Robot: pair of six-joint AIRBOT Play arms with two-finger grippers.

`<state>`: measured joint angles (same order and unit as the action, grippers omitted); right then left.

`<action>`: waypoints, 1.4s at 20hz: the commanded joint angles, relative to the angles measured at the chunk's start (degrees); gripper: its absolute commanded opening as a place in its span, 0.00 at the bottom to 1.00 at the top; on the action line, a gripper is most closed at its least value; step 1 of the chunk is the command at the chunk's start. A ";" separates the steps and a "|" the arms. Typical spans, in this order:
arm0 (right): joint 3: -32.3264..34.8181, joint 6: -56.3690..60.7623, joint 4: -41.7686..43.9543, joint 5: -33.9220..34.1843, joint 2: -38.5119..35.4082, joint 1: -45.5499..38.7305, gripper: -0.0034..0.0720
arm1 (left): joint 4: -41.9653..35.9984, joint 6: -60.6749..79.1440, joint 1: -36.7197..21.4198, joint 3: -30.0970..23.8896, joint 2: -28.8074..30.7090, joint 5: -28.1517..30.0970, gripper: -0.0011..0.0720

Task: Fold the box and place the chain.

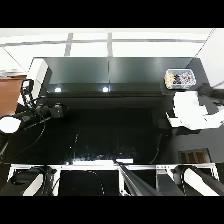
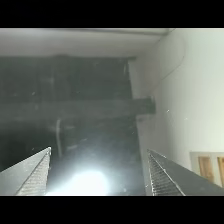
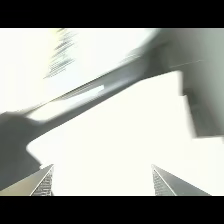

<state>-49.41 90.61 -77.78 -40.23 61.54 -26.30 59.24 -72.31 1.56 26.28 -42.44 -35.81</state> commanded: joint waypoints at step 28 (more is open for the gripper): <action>-32.02 -36.37 9.84 -41.20 32.02 -22.49 0.06 | 0.02 -1.44 -1.01 0.11 -0.33 -4.07 0.98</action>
